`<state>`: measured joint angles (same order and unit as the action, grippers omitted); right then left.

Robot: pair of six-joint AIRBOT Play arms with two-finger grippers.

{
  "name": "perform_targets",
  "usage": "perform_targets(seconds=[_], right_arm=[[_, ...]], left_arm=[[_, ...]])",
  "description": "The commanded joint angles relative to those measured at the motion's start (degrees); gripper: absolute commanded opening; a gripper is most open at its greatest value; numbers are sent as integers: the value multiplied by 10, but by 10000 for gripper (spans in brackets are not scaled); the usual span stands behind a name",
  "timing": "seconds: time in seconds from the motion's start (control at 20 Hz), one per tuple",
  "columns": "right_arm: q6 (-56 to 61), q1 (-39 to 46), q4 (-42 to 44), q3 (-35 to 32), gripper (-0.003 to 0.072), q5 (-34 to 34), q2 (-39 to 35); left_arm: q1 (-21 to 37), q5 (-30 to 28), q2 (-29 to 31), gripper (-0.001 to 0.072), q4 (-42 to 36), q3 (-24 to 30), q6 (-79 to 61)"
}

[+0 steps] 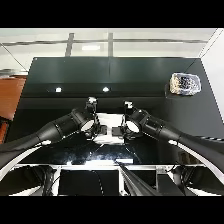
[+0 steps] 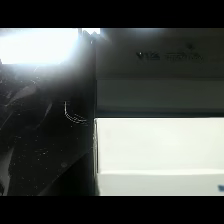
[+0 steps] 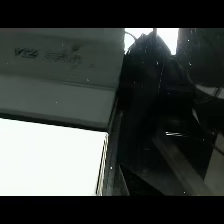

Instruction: Fold the box and place the chain.

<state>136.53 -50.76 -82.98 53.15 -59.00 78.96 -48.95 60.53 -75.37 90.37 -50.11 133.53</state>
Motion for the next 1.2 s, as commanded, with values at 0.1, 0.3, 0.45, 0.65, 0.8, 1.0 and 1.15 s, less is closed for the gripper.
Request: perform_targets(seconds=[0.1,0.3,0.45,0.65,0.8,1.0,1.15], right_arm=[[2,-1,0,1,232,5,7],[2,-1,3,1,232,5,13],[1,-1,9,1,104,5,16],[1,-7,15,1,23,7,16],[2,-9,15,1,25,7,16],[2,-9,11,1,173,0,16],[-23,-9,-3,8,429,-23,14]], left_arm=[[0,0,0,27,0,0,0],[0,0,0,28,0,0,0],[0,0,0,28,0,0,0],[0,0,0,28,0,0,0],[0,0,0,28,0,0,0],[0,0,0,28,0,0,0],[0,0,0,28,0,0,0]])
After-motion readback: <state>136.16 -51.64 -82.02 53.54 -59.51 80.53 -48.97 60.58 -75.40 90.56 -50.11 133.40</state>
